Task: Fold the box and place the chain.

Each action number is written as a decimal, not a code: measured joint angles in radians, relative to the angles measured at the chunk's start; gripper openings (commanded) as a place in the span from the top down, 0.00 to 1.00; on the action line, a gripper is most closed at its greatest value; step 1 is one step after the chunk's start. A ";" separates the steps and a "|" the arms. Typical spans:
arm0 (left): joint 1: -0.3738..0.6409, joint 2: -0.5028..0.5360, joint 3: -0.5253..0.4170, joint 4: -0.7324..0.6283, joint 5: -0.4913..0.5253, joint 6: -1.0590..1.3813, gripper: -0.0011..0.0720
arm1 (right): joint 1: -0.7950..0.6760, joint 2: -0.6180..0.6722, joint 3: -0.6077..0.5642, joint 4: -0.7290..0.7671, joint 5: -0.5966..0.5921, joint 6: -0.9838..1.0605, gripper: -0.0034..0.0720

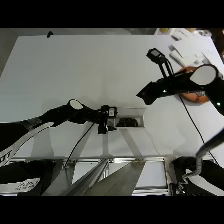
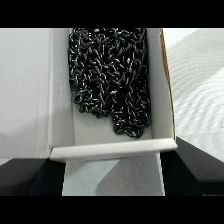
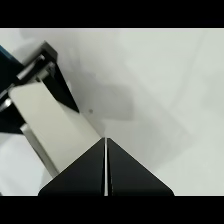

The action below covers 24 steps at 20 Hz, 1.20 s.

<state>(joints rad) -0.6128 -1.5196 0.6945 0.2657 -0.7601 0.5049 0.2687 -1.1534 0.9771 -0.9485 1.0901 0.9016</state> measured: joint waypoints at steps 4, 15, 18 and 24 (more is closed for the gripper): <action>0.000 0.000 0.000 0.000 0.000 0.000 0.97 | 0.037 -0.062 -0.028 -0.038 0.026 -0.089 0.93; 0.000 0.000 0.000 0.000 0.000 0.000 0.97 | 0.088 0.072 -0.206 -0.009 0.023 -0.381 0.88; 0.000 0.000 0.000 0.000 0.000 0.000 0.97 | 0.120 0.108 -0.256 -0.001 0.011 -0.442 0.84; 0.000 0.000 0.000 0.000 0.000 0.000 0.97 | 0.194 0.128 -0.293 -0.032 -0.039 -0.480 0.58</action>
